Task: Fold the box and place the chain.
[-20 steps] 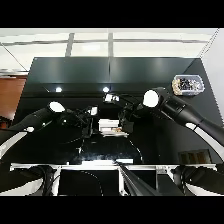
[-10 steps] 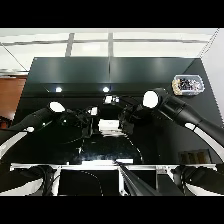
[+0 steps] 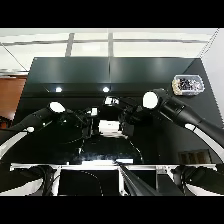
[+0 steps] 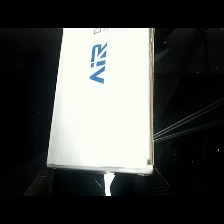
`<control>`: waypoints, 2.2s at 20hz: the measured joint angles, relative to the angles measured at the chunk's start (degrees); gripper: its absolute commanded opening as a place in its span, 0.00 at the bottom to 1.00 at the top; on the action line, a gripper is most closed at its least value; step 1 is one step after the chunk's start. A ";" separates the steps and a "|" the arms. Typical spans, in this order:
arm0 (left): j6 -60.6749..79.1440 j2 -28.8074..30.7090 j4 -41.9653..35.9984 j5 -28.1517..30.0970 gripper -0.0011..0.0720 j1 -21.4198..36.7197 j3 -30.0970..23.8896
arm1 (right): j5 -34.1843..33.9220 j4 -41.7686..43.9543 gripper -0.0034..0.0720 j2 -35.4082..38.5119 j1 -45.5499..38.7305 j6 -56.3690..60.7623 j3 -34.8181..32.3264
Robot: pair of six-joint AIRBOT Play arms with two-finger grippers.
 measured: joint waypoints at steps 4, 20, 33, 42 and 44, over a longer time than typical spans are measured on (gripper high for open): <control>0.04 0.00 0.02 0.07 0.70 0.00 0.00 | -0.98 -0.42 0.47 0.04 1.09 0.22 -0.63; -0.22 0.02 -0.31 0.83 0.70 0.04 0.00 | 2.19 0.17 0.46 4.85 -3.17 13.03 -0.13; 0.00 0.02 -0.11 0.42 0.70 0.04 0.00 | -9.22 32.70 0.07 0.50 -8.90 29.66 -12.37; 0.15 0.02 0.02 0.26 0.70 0.04 0.00 | -11.23 33.77 0.07 -3.37 -9.01 30.01 -13.64; 0.02 0.11 0.00 0.28 0.72 0.04 0.00 | -10.36 33.11 0.07 -3.15 -9.49 28.70 -12.92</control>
